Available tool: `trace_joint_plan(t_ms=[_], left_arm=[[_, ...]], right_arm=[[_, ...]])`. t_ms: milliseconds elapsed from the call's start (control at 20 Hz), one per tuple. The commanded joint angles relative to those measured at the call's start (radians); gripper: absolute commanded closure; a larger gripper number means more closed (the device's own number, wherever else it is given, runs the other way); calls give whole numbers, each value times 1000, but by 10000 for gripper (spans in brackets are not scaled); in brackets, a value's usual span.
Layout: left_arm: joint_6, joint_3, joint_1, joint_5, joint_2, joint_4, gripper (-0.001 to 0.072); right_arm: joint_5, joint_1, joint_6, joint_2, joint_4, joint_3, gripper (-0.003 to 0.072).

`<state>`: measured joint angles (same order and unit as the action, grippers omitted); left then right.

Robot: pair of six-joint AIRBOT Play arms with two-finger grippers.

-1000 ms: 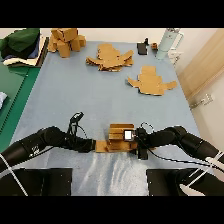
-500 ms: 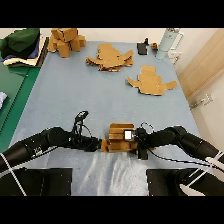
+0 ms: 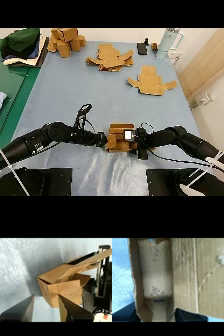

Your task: Fold the box.

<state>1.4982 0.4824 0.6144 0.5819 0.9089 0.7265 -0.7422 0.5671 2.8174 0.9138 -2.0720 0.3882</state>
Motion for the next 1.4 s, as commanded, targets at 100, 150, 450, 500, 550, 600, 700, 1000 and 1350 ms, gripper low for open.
trace_joint_plan(t_ms=[100,150,450,500,550,600,700,1000,1350], left_arm=[[-10,31,55,-11,79,-11,173],[-10,33,61,-28,92,-15,173],[-5,34,63,-79,116,-31,174],[16,37,71,-76,116,-26,175],[59,42,80,-76,116,-22,175],[106,49,90,-74,116,-2,176],[201,81,122,-46,128,87,184],[591,267,239,117,266,479,184],[881,474,349,324,393,752,183]], right_arm=[[0,0,0,-1,0,1,148],[0,0,0,-1,0,1,148],[0,0,0,-1,0,1,148],[0,0,0,-1,0,1,148],[0,0,0,-1,0,1,148],[0,0,0,-1,0,1,148],[0,0,0,-1,0,1,148],[0,0,0,-1,0,1,148],[0,0,0,-1,0,1,148]])
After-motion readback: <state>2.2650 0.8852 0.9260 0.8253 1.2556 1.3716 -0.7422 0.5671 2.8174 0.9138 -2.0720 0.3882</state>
